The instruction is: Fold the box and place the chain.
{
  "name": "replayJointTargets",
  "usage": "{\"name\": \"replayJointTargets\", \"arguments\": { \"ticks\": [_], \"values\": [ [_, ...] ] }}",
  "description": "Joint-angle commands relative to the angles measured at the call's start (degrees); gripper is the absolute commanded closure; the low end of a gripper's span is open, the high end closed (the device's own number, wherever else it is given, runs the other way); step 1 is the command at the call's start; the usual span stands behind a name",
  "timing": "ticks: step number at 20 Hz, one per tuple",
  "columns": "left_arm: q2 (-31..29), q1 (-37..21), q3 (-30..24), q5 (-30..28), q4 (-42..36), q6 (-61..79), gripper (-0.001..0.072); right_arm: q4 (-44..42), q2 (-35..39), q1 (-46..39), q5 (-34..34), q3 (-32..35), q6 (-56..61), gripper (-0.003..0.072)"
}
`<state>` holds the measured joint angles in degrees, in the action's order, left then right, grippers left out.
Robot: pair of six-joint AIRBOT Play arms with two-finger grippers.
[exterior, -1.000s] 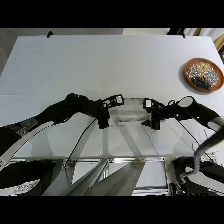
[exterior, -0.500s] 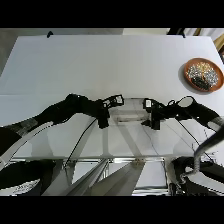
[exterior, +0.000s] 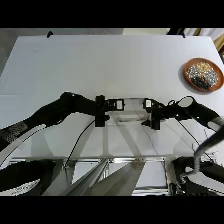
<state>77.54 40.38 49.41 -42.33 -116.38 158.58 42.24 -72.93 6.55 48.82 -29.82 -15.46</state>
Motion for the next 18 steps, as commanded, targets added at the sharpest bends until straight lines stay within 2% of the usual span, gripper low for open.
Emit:
{"name": "replayJointTargets", "arguments": {
  "ticks": [1, 4, 7, 10, 13, 18],
  "values": [
    [-0.2, -0.5, 0.0, -0.1, 0.7, 3.2, 0.0353, 0.0, 0.1, 0.0, 0.0, 0.0, 0.0, 0.0394],
    [0.3, -0.2, 0.0, 1.5, 0.0, 10.7, 0.0354, 0.0, 0.1, 0.0, 0.0, 0.0, 0.0, 0.0394],
    [2.0, 0.5, 0.0, 5.3, -0.4, 10.9, 0.0354, 0.0, 0.1, 0.0, 0.0, 0.0, 0.0, 0.0394],
    [2.8, 1.3, 0.0, 4.5, -2.0, 10.9, 0.0368, 0.0, 0.1, 0.0, 0.0, 0.0, 0.0, 0.0394],
    [2.8, 2.4, 0.0, 4.4, -3.4, 10.9, 0.0444, 0.0, 0.1, 0.0, 0.0, 0.0, 0.0, 0.0394],
    [2.8, 4.4, 0.0, 4.5, -5.3, 10.9, 0.0444, 0.0, 0.1, 0.0, 0.0, 0.0, 0.0, 0.0394]
  ]
}}
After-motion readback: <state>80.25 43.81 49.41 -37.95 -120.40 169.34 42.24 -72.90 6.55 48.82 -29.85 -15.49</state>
